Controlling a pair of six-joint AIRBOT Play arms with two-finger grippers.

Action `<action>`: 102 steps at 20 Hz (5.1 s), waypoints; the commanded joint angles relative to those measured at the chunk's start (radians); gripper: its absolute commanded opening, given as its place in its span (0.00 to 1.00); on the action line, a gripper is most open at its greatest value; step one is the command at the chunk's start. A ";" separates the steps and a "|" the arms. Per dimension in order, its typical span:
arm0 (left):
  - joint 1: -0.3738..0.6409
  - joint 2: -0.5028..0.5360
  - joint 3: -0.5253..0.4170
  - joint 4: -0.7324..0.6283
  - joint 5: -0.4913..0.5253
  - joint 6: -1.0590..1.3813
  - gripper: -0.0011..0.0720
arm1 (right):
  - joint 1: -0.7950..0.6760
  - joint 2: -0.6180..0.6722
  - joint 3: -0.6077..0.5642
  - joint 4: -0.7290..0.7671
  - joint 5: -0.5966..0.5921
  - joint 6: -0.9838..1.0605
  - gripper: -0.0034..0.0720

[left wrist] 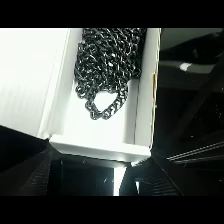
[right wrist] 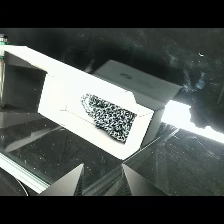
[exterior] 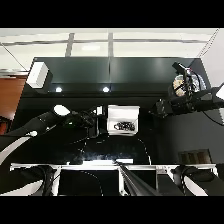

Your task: Fold the box and place the chain.

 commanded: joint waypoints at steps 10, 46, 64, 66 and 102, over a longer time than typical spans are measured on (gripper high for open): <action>-0.065 -0.030 0.036 0.044 0.005 0.021 0.98 | 0.000 0.001 0.001 0.000 0.003 0.000 0.44; -0.066 -0.030 0.036 0.047 0.005 0.021 0.56 | 0.138 -0.145 -0.140 0.057 -0.188 -1.120 0.99; -0.066 -0.030 0.036 0.047 0.005 0.021 0.56 | 0.233 -0.150 -0.197 0.045 -0.237 -1.161 0.99; -0.066 -0.030 0.036 0.047 0.005 0.021 0.56 | 0.233 -0.150 -0.208 0.045 -0.241 -1.161 0.99; -0.066 -0.030 0.036 0.047 0.005 0.021 0.56 | 0.233 -0.150 -0.208 0.075 -0.310 -1.141 0.82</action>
